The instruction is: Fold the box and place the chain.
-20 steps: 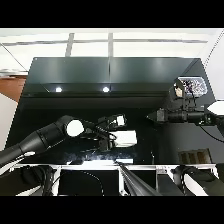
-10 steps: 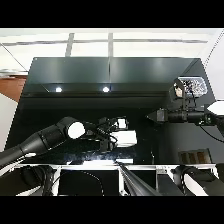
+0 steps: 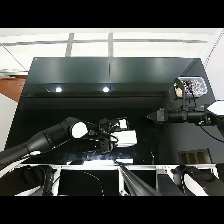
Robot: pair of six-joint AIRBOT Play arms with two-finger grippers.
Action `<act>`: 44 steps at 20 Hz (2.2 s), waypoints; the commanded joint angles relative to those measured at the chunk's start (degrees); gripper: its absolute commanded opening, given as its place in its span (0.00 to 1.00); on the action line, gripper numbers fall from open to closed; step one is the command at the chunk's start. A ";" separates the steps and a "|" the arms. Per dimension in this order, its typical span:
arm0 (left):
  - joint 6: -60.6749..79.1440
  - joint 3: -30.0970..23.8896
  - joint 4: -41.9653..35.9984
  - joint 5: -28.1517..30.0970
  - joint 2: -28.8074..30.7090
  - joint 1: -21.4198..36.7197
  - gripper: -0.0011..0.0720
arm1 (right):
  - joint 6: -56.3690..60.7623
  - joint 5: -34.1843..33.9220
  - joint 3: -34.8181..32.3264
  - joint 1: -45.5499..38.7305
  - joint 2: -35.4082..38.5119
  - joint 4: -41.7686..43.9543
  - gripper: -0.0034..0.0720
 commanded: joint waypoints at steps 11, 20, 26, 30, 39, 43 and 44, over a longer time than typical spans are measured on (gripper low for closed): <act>-0.02 0.39 1.20 3.21 -4.74 0.44 0.45 | 0.02 -1.22 0.00 0.00 0.04 0.00 0.10; -16.39 8.66 12.46 -5.60 1.16 41.88 0.45 | 0.04 -1.53 0.00 0.00 0.04 0.70 0.10; -22.80 32.70 12.52 -10.60 -16.17 66.58 0.46 | 0.07 -3.45 0.00 0.00 0.04 1.81 0.10; -29.05 46.99 20.15 -8.81 -27.34 70.88 0.47 | 0.07 -3.58 0.00 0.00 0.04 1.79 0.10; -30.01 58.86 19.74 -12.50 -41.94 70.40 0.50 | 0.44 -4.87 0.00 0.00 0.04 1.77 0.10; -30.03 58.86 19.98 -10.64 -42.64 69.96 0.50 | 0.44 -4.98 0.00 0.00 0.04 1.75 0.10; -30.03 58.86 19.98 -10.71 -42.77 69.99 0.50 | 0.44 -4.98 0.00 0.00 0.04 1.75 0.10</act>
